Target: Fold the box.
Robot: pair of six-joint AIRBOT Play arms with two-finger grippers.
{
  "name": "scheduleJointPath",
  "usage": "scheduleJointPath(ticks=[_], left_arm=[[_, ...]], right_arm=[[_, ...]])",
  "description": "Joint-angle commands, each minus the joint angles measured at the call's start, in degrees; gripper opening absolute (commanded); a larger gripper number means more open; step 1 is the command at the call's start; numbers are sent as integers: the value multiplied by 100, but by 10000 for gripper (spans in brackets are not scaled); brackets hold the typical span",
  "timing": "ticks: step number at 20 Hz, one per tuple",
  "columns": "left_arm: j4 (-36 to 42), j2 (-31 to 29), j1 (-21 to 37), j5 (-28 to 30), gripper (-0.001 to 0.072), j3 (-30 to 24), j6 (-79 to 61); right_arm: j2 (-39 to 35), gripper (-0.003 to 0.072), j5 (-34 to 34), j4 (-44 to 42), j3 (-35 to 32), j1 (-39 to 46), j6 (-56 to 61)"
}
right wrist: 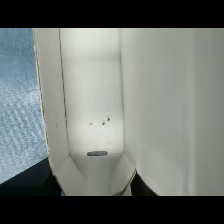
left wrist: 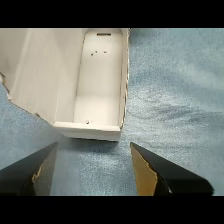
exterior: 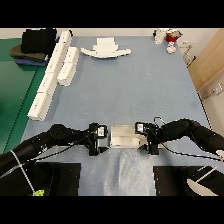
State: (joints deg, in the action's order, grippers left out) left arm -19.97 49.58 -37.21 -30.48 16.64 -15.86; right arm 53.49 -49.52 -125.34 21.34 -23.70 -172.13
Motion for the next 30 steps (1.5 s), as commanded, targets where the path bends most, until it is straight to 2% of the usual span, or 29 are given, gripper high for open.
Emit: scheduleJointPath(ticks=[1, 7, 17, 30], left_arm=[[291, 125, 4, 136, 693, 26, -31], [374, 501, 4, -212, 694, 203, -507], [376, 1161, 2, -306, 693, 479, -581], [581, 1261, -186, -243, 693, 533, -774]], right_arm=[[0, 519, 0, 0, 7, 2, 2], [0, 519, 0, 0, 7, 2, 2], [0, 519, 0, 0, 7, 2, 2], [0, 519, 0, 0, 7, 2, 2]])
